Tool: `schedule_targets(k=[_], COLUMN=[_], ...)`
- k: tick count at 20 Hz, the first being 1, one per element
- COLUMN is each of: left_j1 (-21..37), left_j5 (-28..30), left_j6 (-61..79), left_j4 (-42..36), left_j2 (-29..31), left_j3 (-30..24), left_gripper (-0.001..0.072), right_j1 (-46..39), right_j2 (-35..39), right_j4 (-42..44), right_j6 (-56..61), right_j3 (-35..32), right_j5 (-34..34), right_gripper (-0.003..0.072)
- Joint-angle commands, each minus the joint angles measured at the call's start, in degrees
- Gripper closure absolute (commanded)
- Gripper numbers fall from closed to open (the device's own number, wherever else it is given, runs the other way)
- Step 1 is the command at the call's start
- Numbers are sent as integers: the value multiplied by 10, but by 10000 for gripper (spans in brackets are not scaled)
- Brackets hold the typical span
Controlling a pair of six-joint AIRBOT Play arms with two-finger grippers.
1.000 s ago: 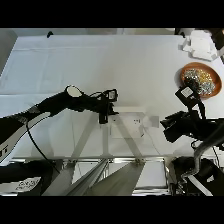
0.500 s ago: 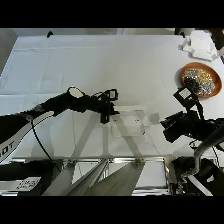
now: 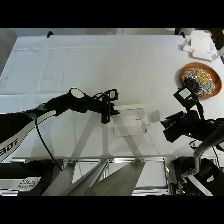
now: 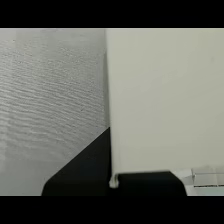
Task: Fold the box and place the chain.
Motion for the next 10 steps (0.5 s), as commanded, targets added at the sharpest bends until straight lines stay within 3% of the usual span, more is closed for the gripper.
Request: schedule_targets(k=[1, 5, 10], left_j1=[0, 0, 0], left_j5=[2, 2, -3], left_j6=[0, -1, 1], left_j4=[9, 9, 9], left_j2=[-3, -3, -2], left_j3=[0, 0, 0], left_gripper=[707, 679, 705], right_j1=[0, 0, 0], right_j2=[0, 0, 0], right_j4=[-8, -9, -9], right_j6=[-1, -22, -45], right_j3=[0, 0, 0], right_j5=[0, 0, 0], right_gripper=[410, 410, 411])
